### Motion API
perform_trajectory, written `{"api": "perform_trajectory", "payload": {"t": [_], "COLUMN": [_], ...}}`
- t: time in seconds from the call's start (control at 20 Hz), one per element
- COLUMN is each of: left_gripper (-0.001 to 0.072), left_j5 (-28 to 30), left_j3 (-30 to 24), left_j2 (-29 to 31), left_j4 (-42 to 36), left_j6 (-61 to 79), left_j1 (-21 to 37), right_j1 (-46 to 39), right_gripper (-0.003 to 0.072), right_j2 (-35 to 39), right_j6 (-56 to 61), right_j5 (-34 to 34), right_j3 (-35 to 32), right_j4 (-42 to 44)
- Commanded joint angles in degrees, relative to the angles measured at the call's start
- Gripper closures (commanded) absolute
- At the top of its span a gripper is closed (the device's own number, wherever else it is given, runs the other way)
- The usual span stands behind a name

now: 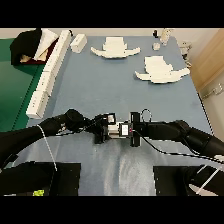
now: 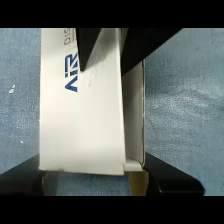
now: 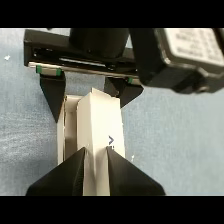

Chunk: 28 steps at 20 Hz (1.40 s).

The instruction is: Fold the box.

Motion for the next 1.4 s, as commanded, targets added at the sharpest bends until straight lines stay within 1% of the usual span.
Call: {"api": "perform_trajectory", "payload": {"t": [0.0,0.15,0.2,0.45,0.65,0.7,0.75,0.8,0.95,1.0,1.05,1.1,1.15,1.2,1.3,1.35], "left_gripper": [0.02,0.02,0.02,0.02,0.02,0.02,0.02,0.02,0.02,0.02,0.02,0.02,0.02,0.02,0.02,0.02], "left_j5": [-0.13,-0.13,-0.13,-0.13,-0.13,-0.13,-0.13,-0.13,-0.13,-0.13,-0.13,-0.13,-0.13,-0.13,-0.13,-0.13], "left_j3": [0.02,0.02,0.02,0.02,0.02,0.02,0.02,0.02,0.02,0.02,0.02,0.02,0.02,0.02,0.02,0.02], "left_j2": [0.0,0.0,0.0,0.0,0.0,0.0,0.0,0.0,0.0,0.0,0.0,0.0,0.0,0.0,0.0,0.0], "left_j4": [0.07,0.07,0.07,0.07,0.07,0.07,0.07,0.07,0.07,0.07,0.07,0.07,0.07,0.07,0.07,0.07], "left_j6": [0.0,0.0,0.0,0.0,0.0,0.0,0.0,0.0,0.0,0.0,0.0,0.0,0.0,0.0,0.0,0.0], "left_j1": [0.0,0.0,0.0,0.0,0.0,0.0,0.0,0.0,0.0,0.0,0.0,0.0,0.0,0.0,0.0,0.0], "right_j1": [0.07,0.09,0.07,0.07,0.02,-0.11,-0.11,-0.11,-0.11,-0.11,-0.39,-0.85,-0.96,-0.94,-0.94,-0.9], "right_gripper": [0.0497,0.048,0.0445,0.0445,0.0445,0.0419,0.0275,0.0241,0.0245,0.025,0.0311,0.0442,0.0601,0.0684,0.0685,0.0685], "right_j2": [-0.52,-0.63,-0.63,-0.26,1.66,2.03,2.27,2.51,3.61,4.46,5.4,6.47,7.34,8.0,8.85,9.05], "right_j6": [0.04,0.04,0.04,0.04,0.09,0.24,0.31,0.44,3.65,6.75,11.47,18.43,25.27,30.58,35.06,35.12], "right_j5": [-1.33,-3.85,-4.59,-5.14,-5.07,-5.05,-5.05,-5.05,-5.09,-5.07,-5.11,-5.11,-4.87,-4.15,-0.81,2.38], "right_j3": [0.0,0.0,0.0,0.02,0.02,0.02,0.02,0.02,0.02,0.02,0.0,0.0,-0.17,-0.66,-3.06,-4.9], "right_j4": [1.22,2.43,2.43,2.43,2.4,2.43,2.4,2.4,2.4,2.4,2.4,2.45,2.45,2.86,7.17,10.8]}}
